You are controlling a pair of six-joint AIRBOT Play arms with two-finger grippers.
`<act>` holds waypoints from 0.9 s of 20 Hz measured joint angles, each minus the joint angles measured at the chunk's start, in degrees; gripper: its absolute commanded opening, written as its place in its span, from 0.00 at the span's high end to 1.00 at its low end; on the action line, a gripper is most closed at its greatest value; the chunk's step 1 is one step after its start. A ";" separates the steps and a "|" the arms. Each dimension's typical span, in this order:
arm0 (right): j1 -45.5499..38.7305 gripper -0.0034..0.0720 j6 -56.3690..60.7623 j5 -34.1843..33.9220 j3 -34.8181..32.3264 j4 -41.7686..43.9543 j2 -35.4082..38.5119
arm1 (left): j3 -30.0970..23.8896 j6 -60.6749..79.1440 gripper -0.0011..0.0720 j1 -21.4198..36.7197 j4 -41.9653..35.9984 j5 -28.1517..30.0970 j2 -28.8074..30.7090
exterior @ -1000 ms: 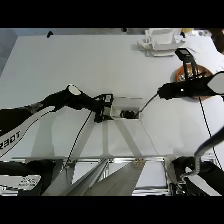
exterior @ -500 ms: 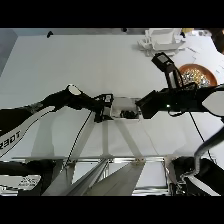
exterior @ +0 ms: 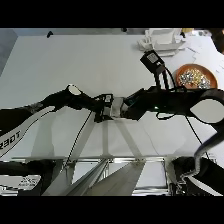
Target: Fold the box and place the chain.
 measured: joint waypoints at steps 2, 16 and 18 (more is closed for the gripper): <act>0.17 0.93 1.75 -0.37 0.00 -1.90 -2.19 | 0.00 0.00 0.64 -0.02 0.00 0.00 0.00; 0.31 0.45 6.78 7.28 4.35 -12.33 -15.78 | 0.00 0.00 0.64 -0.02 0.00 0.00 0.00; 0.31 0.58 5.88 9.62 8.96 -14.38 -15.63 | 0.00 0.00 0.64 -0.02 0.00 0.00 0.00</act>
